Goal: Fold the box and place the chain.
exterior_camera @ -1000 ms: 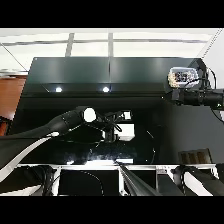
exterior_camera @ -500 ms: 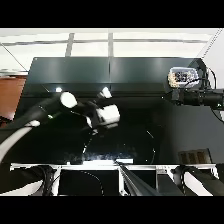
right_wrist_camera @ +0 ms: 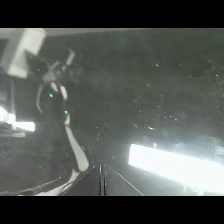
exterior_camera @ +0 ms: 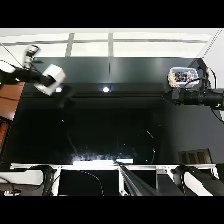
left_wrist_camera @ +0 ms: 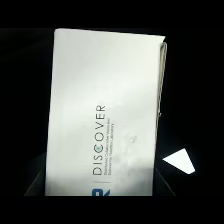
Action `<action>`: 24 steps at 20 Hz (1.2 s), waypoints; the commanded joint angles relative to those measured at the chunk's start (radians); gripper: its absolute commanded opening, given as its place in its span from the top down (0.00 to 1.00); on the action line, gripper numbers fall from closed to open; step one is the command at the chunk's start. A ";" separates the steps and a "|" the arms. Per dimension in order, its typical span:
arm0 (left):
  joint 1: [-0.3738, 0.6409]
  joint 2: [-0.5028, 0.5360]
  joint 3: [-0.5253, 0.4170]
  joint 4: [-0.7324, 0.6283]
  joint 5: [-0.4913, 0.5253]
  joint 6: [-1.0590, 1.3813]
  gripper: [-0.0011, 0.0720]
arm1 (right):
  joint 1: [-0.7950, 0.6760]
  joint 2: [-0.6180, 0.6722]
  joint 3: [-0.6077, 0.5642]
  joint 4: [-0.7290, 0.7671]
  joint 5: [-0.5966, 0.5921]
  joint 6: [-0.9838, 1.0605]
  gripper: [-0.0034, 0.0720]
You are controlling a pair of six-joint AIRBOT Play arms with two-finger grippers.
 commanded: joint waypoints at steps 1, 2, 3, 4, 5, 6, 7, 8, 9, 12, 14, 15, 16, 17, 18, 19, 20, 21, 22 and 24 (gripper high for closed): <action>0.113 -0.215 0.278 0.065 -0.019 -0.093 0.48 | 0.000 0.001 0.000 0.054 -0.025 0.009 0.90; 0.109 -0.277 0.344 0.068 -0.020 -0.107 0.48 | 0.000 0.001 0.000 0.055 -0.036 0.008 0.90; 0.104 -0.329 0.401 0.068 -0.019 -0.115 0.48 | 0.000 0.001 0.000 0.060 -0.044 -0.007 0.90; 0.098 -0.378 0.456 0.068 -0.020 -0.119 0.48 | 0.000 0.001 0.000 0.072 -0.041 -0.037 0.91; 0.093 -0.417 0.499 0.068 -0.023 -0.138 0.48 | 0.000 0.001 0.000 0.077 -0.041 -0.041 0.91; 0.089 -0.456 0.540 0.068 -0.034 -0.163 0.48 | 0.000 0.001 0.000 0.078 -0.041 -0.041 0.91; 0.086 -0.485 0.571 0.067 -0.044 -0.195 0.41 | 0.000 0.001 0.000 0.078 -0.041 -0.040 0.90; 0.080 -0.506 0.588 0.060 -0.042 -0.212 0.19 | 0.000 0.001 0.000 0.078 -0.042 -0.041 0.91; 0.072 -0.510 0.591 0.053 -0.037 -0.220 0.01 | 0.000 0.001 0.000 0.078 -0.040 -0.041 0.90; 0.058 -0.466 0.605 0.177 -0.058 -0.256 0.01 | 0.000 0.001 0.000 0.078 -0.020 -0.041 0.90; 0.061 -0.423 0.665 0.257 -0.129 -0.380 0.01 | 0.000 0.001 0.000 0.079 0.004 -0.042 0.90; 0.063 -0.394 0.692 0.290 -0.180 -0.417 0.01 | 0.000 0.001 0.000 0.078 0.013 -0.042 0.90; 0.065 -0.352 0.702 0.305 -0.261 -0.430 0.01 | -0.001 0.001 0.000 0.077 0.013 -0.039 0.90; 0.068 -0.306 0.694 0.316 -0.349 -0.430 0.01 | -0.007 0.002 0.001 0.078 0.009 -0.022 0.90; 0.072 -0.264 0.684 0.316 -0.436 -0.451 0.01 | -0.013 0.003 0.001 0.078 0.011 -0.016 0.90; 0.077 -0.222 0.671 0.318 -0.521 -0.495 0.02 | -0.026 0.011 0.001 0.077 0.025 -0.016 0.90; 0.083 -0.177 0.650 0.310 -0.607 -0.549 0.06 | -0.045 0.029 0.001 0.077 0.046 -0.016 0.90; 0.085 -0.128 0.618 0.301 -0.680 -0.586 0.14 | -0.072 0.059 0.001 0.077 0.079 -0.016 0.90; 0.085 -0.072 0.571 0.275 -0.721 -0.594 0.33 | -0.100 0.095 0.001 0.068 0.111 -0.016 0.90; 0.076 0.098 0.396 0.176 -0.689 -0.578 0.93 | -0.160 0.191 0.001 -0.005 0.161 -0.016 0.90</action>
